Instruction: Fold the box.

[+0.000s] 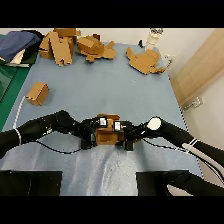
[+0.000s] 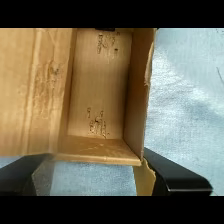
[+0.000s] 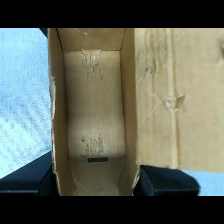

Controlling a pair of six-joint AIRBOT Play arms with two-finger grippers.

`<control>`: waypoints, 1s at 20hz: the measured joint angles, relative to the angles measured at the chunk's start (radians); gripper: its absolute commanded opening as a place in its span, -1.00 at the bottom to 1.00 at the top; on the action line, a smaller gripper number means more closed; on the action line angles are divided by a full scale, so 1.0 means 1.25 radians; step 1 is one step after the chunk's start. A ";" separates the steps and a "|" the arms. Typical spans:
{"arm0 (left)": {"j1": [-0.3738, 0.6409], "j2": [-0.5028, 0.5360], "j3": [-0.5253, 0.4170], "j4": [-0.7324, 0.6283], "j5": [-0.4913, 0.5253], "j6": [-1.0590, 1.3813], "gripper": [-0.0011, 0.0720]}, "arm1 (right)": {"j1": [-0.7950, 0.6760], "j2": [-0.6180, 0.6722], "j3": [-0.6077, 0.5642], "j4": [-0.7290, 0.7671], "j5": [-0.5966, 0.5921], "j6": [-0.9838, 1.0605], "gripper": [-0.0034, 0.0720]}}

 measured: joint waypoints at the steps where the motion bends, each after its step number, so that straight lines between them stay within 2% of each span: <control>1: 0.000 0.000 0.000 -0.002 -0.010 0.002 0.88 | 0.000 0.000 0.000 -0.001 0.000 0.000 0.48; 8: 0.014 0.001 -0.010 -0.022 -0.061 0.043 0.88 | 0.001 0.000 0.000 -0.002 0.005 -0.003 0.48; 13: 0.067 0.002 -0.046 -0.105 -0.124 0.166 0.88 | 0.000 0.000 -0.001 -0.002 0.004 -0.002 0.48; 15: 0.072 0.002 -0.052 -0.140 -0.116 0.193 0.88 | 0.000 0.000 -0.001 -0.002 0.001 -0.001 0.48; 20: 0.040 0.002 -0.057 -0.184 -0.021 0.216 0.88 | -0.001 0.000 0.000 0.002 -0.006 0.002 0.48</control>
